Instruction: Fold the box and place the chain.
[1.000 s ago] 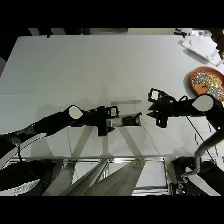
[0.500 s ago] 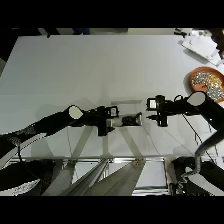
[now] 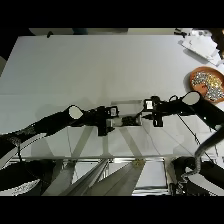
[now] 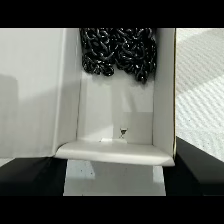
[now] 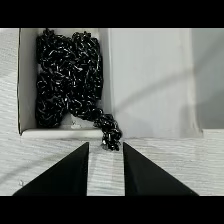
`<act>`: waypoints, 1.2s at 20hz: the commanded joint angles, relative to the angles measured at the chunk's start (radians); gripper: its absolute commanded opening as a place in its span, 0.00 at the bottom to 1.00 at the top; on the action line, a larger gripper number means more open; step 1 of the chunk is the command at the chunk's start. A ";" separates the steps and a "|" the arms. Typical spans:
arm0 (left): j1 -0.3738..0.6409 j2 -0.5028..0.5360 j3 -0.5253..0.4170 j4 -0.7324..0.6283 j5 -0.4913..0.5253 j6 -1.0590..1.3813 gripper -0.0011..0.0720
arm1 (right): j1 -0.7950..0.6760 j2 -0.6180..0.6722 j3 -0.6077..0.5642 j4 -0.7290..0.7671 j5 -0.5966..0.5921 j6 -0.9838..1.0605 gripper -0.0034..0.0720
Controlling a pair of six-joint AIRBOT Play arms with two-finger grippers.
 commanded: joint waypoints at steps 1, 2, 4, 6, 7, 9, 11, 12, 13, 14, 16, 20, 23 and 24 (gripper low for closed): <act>0.000 0.000 0.000 0.000 0.000 0.000 0.50 | 0.004 -0.004 0.001 -0.008 -0.002 0.004 0.24; 0.000 0.000 0.000 0.000 0.000 0.000 0.50 | 0.004 -0.004 0.001 -0.008 -0.002 0.008 0.24; 0.000 0.000 0.000 0.000 0.000 0.000 0.50 | 0.004 -0.004 0.001 -0.008 -0.002 0.012 0.10; 0.000 0.000 0.000 0.000 0.000 0.000 0.50 | 0.004 -0.004 0.001 -0.008 -0.002 0.016 0.06; 0.000 0.000 0.000 0.000 0.000 0.000 0.50 | 0.004 -0.004 0.001 -0.008 -0.005 0.028 0.06; 0.000 0.000 0.000 0.000 0.000 0.000 0.50 | 0.004 -0.003 0.001 -0.013 -0.012 0.043 0.06; 0.000 0.000 0.000 0.000 0.000 0.000 0.50 | 0.004 0.022 0.001 -0.040 -0.025 0.083 0.06; 0.000 0.000 0.000 0.000 0.000 0.000 0.50 | 0.004 0.046 0.001 -0.060 -0.035 0.121 0.06; 0.000 0.000 0.000 0.000 0.000 0.000 0.50 | 0.004 0.080 0.001 -0.084 -0.050 0.170 0.06; 0.000 0.000 0.000 0.000 0.000 0.000 0.50 | 0.004 0.114 0.001 -0.095 -0.071 0.233 0.06; 0.000 0.000 0.000 0.000 0.000 0.000 0.50 | 0.004 0.178 0.001 -0.070 -0.059 0.316 0.06; 0.000 0.000 0.000 0.000 0.000 0.000 0.50 | 0.036 0.228 0.001 -0.007 0.063 0.328 0.06; 0.000 0.000 0.000 0.000 0.000 0.000 0.50 | 0.144 0.223 0.001 -0.008 0.045 0.407 0.06; 0.000 0.000 0.000 0.000 0.000 0.000 0.50 | 0.174 0.214 0.001 -0.009 0.014 0.441 0.06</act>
